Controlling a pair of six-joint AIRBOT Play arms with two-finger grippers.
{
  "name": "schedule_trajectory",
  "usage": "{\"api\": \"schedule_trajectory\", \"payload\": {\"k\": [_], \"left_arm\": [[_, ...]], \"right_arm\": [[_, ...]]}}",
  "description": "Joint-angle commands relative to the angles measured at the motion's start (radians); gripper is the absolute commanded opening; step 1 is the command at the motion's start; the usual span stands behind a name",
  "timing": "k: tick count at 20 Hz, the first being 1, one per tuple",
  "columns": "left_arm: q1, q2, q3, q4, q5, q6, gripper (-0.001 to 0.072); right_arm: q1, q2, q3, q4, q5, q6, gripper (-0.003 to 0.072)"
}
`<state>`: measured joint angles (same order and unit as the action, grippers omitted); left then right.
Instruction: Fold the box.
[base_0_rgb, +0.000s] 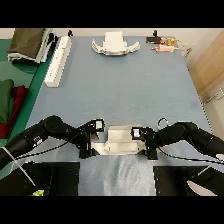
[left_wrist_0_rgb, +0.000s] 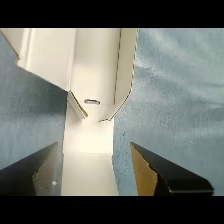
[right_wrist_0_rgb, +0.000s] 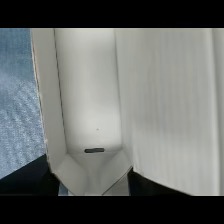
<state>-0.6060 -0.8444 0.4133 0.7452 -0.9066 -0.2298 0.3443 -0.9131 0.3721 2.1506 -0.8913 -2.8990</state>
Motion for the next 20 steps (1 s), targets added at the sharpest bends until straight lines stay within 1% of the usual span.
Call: {"api": "schedule_trajectory", "payload": {"k": [1, 2, 3, 4, 7, 9, 13, 14, 15, 17, 20], "left_arm": [[-0.01, -0.064, -0.001, -0.077, 0.027, 0.135, 0.0695], [-0.027, -0.069, -0.001, -0.077, 0.052, 0.138, 0.0695], [-0.051, -0.073, -0.001, -0.077, 0.087, 0.138, 0.0668], [-0.077, -0.077, -0.001, -0.073, 0.119, 0.146, 0.0573], [-0.131, -0.09, -0.001, -0.073, 0.201, 0.152, 0.0567], [-0.138, -0.098, -0.001, -0.072, 0.211, 0.153, 0.0294], [-0.16, -0.098, -0.001, -0.073, 0.217, 0.152, 0.0281], [-0.172, -0.098, -0.001, -0.073, 0.219, 0.153, 0.0144], [-0.183, -0.098, -0.001, -0.074, 0.222, 0.153, 0.0114], [-0.213, -0.098, -0.001, -0.074, 0.247, 0.153, 0.0114], [-0.236, -0.099, -0.001, -0.079, 0.317, 0.152, 0.0115]], "right_arm": [[0.001, 0.0, 0.0, 0.0, 0.0, 0.0, 0.0435], [0.001, 0.0, 0.0, 0.0, 0.0, 0.0, 0.0434], [0.001, 0.0, 0.0, 0.0, 0.0, 0.0, 0.0434], [0.001, 0.0, 0.0, 0.0, 0.0, 0.0, 0.0434], [0.001, 0.0, 0.0, 0.0, 0.0, 0.0, 0.0435], [0.001, 0.0, 0.0, 0.0, 0.0, 0.001, 0.0435], [0.001, 0.0, 0.0, 0.0, 0.0, 0.0, 0.0435], [0.001, 0.0, 0.0, 0.0, 0.0, 0.0, 0.0434], [0.001, 0.0, 0.0, 0.0, 0.0, 0.0, 0.0435], [0.001, 0.0, 0.0, 0.0, 0.0, 0.0, 0.0435], [0.0, 0.0, 0.0, 0.0, 0.0, 0.0, 0.0434]]}}
